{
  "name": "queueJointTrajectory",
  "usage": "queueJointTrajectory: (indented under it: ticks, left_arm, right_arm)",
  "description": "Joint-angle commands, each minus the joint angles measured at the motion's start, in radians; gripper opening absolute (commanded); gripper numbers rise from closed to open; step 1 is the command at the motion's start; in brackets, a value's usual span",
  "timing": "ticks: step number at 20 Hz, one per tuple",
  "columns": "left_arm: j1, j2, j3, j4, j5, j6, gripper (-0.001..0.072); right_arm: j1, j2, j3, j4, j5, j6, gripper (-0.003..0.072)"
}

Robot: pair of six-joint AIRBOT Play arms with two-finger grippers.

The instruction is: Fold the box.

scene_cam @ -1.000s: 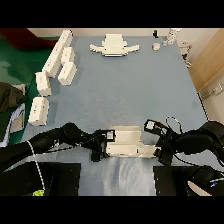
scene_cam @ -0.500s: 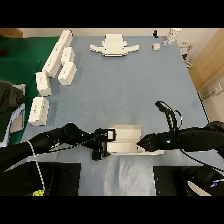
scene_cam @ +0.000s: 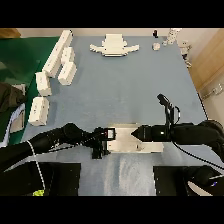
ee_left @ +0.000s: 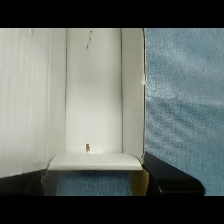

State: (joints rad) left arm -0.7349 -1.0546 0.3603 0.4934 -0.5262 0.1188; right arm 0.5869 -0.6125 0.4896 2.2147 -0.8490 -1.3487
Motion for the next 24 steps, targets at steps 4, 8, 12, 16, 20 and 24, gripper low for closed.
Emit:
queueJointTrajectory:
  ticks: [4,8,12,16,20,24]
  left_arm:
    - [0.001,0.000,0.001,0.000,0.000,0.000,0.0518]
    - [0.001,0.000,0.001,0.000,0.000,0.000,0.0519]
    - [0.001,0.001,0.001,0.000,0.000,0.000,0.0519]
    - [0.001,0.000,0.001,0.000,0.000,0.000,0.0519]
    - [0.001,0.000,0.001,0.000,0.000,0.000,0.0518]
    - [0.001,0.000,0.001,0.000,0.000,0.000,0.0519]
  right_arm:
    - [0.001,-0.197,0.002,0.008,0.182,0.006,0.0005]
    - [0.001,-0.338,0.002,0.000,0.266,-0.019,0.0005]
    - [0.001,-0.425,0.002,0.000,0.270,-0.076,0.0005]
    - [0.001,-0.452,0.002,-0.004,0.272,-0.120,0.0005]
    - [0.001,-0.452,0.002,-0.011,0.273,-0.138,0.0005]
    - [0.001,-0.451,0.013,-0.012,0.263,-0.154,0.0004]
